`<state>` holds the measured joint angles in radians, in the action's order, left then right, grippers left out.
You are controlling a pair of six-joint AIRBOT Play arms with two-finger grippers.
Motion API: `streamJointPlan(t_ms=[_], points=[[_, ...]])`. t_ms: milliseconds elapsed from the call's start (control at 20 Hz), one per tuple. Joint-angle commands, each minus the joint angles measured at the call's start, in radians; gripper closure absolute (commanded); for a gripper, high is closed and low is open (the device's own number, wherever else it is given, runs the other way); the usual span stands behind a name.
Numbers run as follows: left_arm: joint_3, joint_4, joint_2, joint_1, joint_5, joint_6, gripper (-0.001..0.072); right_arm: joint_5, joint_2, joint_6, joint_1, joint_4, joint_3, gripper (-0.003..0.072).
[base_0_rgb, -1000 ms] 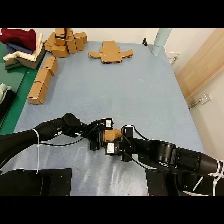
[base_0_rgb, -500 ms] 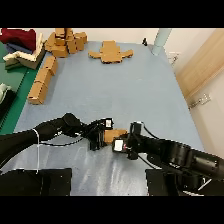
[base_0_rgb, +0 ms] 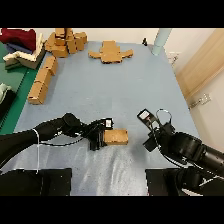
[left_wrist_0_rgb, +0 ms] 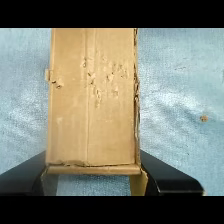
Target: Fold the box.
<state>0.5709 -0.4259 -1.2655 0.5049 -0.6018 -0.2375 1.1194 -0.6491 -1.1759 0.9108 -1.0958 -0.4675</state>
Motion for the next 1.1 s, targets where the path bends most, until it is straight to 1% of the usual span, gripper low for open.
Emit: streamJointPlan(t_ms=[0, 100, 300, 350, 450, 500, 550, 650, 700, 750, 800, 850, 950, 1050], points=[[0.0, 0.0, 0.0, 0.0, 0.0, 0.0, 0.0245, 0.074, -0.042, 0.172, -0.071, -0.082, -0.004, 0.0679], [0.0, 0.0, 0.0, 0.0, 0.0, 0.0, 0.0245, 0.075, -0.066, 0.267, -0.082, -0.152, -0.008, 0.0679], [0.013, 0.002, 0.013, -0.004, 0.016, 0.025, 0.0245, 0.046, -0.085, 0.502, -0.082, -0.161, -0.008, 0.0679], [0.025, 0.0, 0.036, -0.019, 0.025, 0.087, 0.0245, 0.036, -0.085, 0.535, -0.082, -0.161, -0.008, 0.0679], [0.045, -0.004, 0.114, -0.087, 0.046, 0.21, 0.0245, 0.027, -0.085, 0.579, -0.082, -0.16, -0.008, 0.0679], [0.045, -0.03, 0.164, -0.143, 0.069, 0.262, 0.0245, 0.021, -0.085, 0.59, -0.082, -0.161, -0.008, 0.0679], [0.045, -0.098, 0.208, -0.206, 0.08, 0.342, 0.0245, 0.018, -0.085, 0.603, -0.082, -0.161, -0.008, 0.0679], [0.043, -0.325, 0.29, -0.372, 0.046, 0.615, 0.0245, -0.001, -0.085, 0.604, -0.082, -0.16, -0.008, 0.0679], [0.043, -0.468, 0.326, -0.468, -0.014, 0.75, 0.0245, -0.014, -0.085, 0.604, -0.082, -0.158, -0.008, 0.0679], [0.043, -0.579, 0.354, -0.557, -0.082, 0.829, 0.0245, -0.028, -0.085, 0.603, -0.082, -0.154, -0.008, 0.0679], [0.043, -0.652, 0.378, -0.654, -0.156, 0.857, 0.0245, -0.046, -0.085, 0.603, -0.082, -0.142, -0.008, 0.0679], [0.04, -0.667, 0.396, -0.743, -0.21, 0.856, 0.0245, -0.066, -0.085, 0.603, -0.082, -0.129, -0.008, 0.0679], [0.016, -0.666, 0.427, -0.92, -0.275, 0.86, 0.0245, -0.106, -0.085, 0.603, -0.082, -0.108, -0.008, 0.0679], [-0.02, -0.666, 0.448, -1.062, -0.283, 0.863, 0.0245, -0.122, -0.085, 0.603, -0.082, -0.1, -0.008, 0.0679]])
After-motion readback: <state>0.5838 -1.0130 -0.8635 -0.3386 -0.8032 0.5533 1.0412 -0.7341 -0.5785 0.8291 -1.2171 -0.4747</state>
